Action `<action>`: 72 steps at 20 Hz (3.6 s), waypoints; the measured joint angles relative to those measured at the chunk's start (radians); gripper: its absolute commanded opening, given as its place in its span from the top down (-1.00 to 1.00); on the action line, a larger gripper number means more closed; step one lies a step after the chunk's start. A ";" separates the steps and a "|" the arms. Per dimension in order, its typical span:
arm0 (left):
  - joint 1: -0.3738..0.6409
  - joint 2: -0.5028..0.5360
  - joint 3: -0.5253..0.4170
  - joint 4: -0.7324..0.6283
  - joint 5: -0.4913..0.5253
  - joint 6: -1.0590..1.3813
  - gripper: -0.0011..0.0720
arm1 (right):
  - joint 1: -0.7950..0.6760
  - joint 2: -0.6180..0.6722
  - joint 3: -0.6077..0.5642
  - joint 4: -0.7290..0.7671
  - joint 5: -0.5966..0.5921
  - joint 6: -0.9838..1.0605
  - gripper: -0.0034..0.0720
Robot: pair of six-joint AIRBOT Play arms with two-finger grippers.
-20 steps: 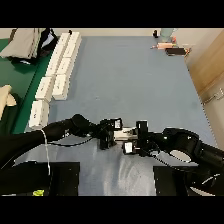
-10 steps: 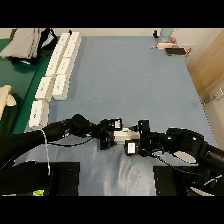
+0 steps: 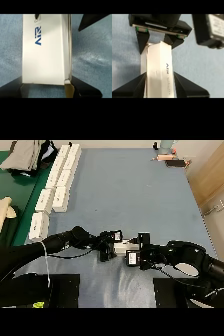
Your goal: Fold the box.
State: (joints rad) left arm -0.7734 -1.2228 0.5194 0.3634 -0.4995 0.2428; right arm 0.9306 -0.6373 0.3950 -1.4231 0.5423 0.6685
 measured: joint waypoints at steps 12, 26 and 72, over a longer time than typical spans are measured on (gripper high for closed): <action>0.000 0.000 0.000 0.000 0.000 0.000 -0.06 | -0.040 0.092 -0.005 0.101 -0.006 0.451 0.91; 0.000 0.000 0.000 0.000 0.000 -0.001 -0.06 | -0.091 0.034 -0.092 0.207 -0.164 1.042 0.91; 0.000 0.000 0.000 0.000 0.000 0.000 -0.06 | -0.356 -0.163 0.296 -0.291 0.505 1.304 0.91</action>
State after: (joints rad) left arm -0.7734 -1.2228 0.5194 0.3634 -0.4995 0.2424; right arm 0.5747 -0.7998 0.6910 -1.7145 1.0470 1.9720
